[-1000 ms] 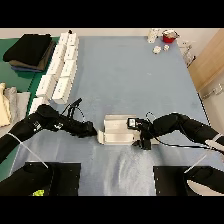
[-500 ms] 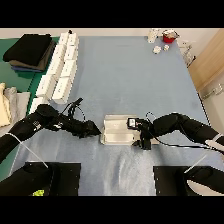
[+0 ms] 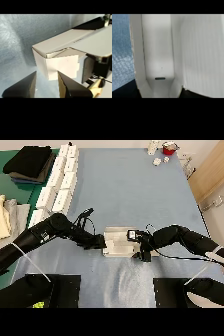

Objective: Fold the box.

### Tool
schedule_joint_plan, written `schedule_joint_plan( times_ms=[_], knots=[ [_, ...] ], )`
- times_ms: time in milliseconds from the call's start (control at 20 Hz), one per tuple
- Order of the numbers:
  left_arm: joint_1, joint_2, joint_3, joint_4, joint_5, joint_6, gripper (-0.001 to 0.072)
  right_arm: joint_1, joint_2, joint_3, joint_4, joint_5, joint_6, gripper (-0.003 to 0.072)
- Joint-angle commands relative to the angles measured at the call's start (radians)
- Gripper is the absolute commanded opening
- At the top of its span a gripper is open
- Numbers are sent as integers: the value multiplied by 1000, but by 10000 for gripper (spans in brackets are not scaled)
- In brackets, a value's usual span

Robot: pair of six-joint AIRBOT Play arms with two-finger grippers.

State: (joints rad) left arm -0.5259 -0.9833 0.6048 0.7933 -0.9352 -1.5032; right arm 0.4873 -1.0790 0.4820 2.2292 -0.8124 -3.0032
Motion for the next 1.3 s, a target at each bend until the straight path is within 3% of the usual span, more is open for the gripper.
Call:
schedule_joint_plan(
  times_ms=[0, 250, 600, 850, 1250],
  knots=[
    [-144, -1, 81, 254, 38, -338, 402, 0, 0, 1, 0, 0, 0, 516],
    [-295, -42, 135, 462, 18, -660, 401, 0, 0, 1, 0, 0, 0, 516],
    [-443, -195, 280, 708, -129, -934, 401, 0, 0, 1, 0, 0, 0, 516],
    [-495, -277, 331, 719, -161, -974, 401, 0, 0, 1, 0, 0, 0, 516],
    [-497, -345, 352, 723, -153, -978, 401, 0, 0, 1, 0, 0, 0, 515]
  ],
)
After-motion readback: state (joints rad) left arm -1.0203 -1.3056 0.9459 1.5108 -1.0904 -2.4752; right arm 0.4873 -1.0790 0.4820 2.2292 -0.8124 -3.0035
